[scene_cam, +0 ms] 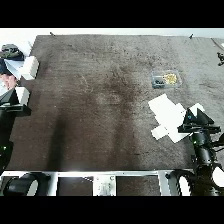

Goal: Fold the box and place the chain.

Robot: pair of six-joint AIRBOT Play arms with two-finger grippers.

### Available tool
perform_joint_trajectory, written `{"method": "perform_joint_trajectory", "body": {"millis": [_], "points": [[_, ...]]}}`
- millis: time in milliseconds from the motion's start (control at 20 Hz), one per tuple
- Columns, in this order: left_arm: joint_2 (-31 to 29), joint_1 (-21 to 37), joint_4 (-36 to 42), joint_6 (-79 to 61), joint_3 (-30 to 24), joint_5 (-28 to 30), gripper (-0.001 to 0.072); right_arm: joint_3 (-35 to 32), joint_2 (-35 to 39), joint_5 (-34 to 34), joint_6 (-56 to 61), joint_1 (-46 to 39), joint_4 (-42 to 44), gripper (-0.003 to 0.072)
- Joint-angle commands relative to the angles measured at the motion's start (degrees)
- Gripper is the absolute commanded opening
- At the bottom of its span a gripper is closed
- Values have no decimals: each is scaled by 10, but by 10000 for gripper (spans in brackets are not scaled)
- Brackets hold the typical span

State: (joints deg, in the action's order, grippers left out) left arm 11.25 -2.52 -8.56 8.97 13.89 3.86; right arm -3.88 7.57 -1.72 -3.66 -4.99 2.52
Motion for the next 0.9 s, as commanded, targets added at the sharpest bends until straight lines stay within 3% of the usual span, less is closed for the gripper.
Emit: {"method": "perform_joint_trajectory", "body": {"millis": [0, 250, 400, 700, 750, 800, 850], "points": [[0, 0, 0, 0, 0, 0, 12, 0, 0, 0, 0, 0, -1, 364], [0, 0, 0, 0, 0, 0, 12, 18, -1, 0, 7, 0, 1, 365], [0, 0, 0, 0, 0, 0, 12, 70, -48, 12, 6, 0, 0, 367], [0, 0, 0, 0, 0, 0, 12, 256, -335, 53, 5, -1, -33, 368], [0, 0, 0, 0, 0, 0, 12, 290, -388, 55, 5, -7, -33, 410], [0, 0, 0, 0, 0, 0, 12, 327, -445, 48, 5, -19, -31, 533], [0, 0, 0, 0, 0, 0, 12, 359, -495, 28, 7, -38, -31, 533]]}}
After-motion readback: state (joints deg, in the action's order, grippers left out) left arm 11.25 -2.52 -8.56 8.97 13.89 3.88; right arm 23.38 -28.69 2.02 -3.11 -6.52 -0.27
